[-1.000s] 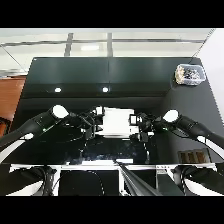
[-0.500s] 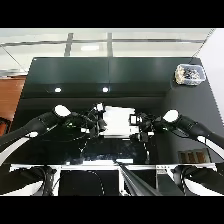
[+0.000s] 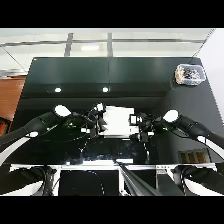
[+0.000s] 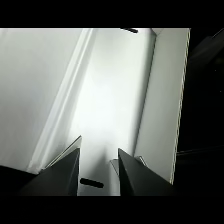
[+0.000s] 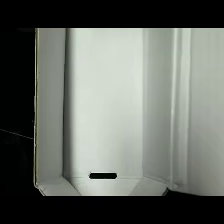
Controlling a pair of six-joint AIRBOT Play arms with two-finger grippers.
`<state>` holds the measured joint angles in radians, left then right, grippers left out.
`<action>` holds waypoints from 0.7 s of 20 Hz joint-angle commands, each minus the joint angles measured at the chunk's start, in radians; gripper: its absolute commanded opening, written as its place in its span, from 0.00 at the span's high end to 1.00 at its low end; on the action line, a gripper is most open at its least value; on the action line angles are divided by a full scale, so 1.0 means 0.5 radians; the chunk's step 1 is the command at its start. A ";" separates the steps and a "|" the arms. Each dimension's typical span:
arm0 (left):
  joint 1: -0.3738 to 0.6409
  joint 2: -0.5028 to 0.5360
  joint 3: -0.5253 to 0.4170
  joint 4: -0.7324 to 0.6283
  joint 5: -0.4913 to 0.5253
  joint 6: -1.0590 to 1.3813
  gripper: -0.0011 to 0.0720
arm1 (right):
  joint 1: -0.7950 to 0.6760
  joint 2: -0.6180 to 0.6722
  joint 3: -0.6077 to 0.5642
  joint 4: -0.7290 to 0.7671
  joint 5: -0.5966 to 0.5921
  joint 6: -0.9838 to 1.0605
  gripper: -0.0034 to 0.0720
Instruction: Fold the box and place the chain.
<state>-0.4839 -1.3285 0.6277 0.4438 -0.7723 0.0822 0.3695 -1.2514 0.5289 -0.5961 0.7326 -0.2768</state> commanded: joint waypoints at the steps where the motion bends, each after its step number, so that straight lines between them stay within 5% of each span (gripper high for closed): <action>1: -0.001 0.000 0.002 0.044 0.003 0.001 0.73 | 0.001 0.000 0.001 -0.001 0.001 0.000 0.60; 2: -0.001 0.000 0.002 0.081 0.002 0.001 0.74 | 0.001 0.000 0.001 -0.001 0.000 0.000 0.60; 4: -0.001 0.000 0.002 0.093 0.003 0.000 0.49 | 0.001 0.000 0.001 0.000 0.000 0.000 0.60; 7: 0.006 0.019 0.005 0.108 0.001 -0.024 0.51 | 0.001 0.000 0.001 -0.001 0.001 0.000 0.60; 10: 0.101 0.102 0.049 0.308 -0.119 -0.235 0.95 | 0.001 0.000 0.001 0.000 0.001 0.000 0.60; 14: 0.308 0.399 0.063 0.807 -0.246 -0.869 0.95 | 0.001 0.000 0.001 -0.001 0.001 0.000 0.60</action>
<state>-0.3912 -1.2140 0.6525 0.6716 -0.8543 -0.1364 0.3695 -1.2514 0.5289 -0.5964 0.7326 -0.2771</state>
